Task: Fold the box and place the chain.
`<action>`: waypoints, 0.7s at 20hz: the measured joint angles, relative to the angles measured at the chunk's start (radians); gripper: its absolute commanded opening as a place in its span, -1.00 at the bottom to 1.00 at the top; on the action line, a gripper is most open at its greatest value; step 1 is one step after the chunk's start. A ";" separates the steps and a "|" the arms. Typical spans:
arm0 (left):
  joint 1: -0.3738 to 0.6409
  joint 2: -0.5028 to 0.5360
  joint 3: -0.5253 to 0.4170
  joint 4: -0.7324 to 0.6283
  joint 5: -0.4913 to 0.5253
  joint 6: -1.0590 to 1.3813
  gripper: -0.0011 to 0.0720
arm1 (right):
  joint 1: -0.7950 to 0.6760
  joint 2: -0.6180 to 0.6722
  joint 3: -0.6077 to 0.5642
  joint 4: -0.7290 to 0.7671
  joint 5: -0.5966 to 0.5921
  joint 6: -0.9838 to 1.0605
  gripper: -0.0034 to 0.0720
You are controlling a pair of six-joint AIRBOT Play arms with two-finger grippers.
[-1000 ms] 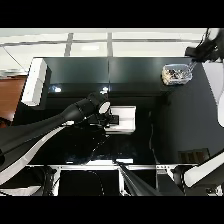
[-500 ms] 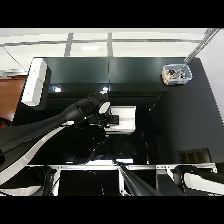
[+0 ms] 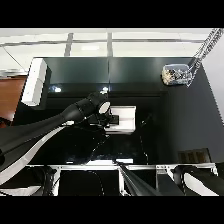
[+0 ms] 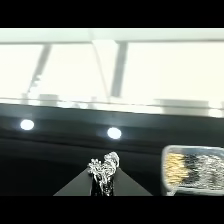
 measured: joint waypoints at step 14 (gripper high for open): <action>0.000 0.000 0.000 0.000 -0.001 0.000 -0.90 | 0.224 0.145 -0.287 0.056 0.159 -0.023 -0.88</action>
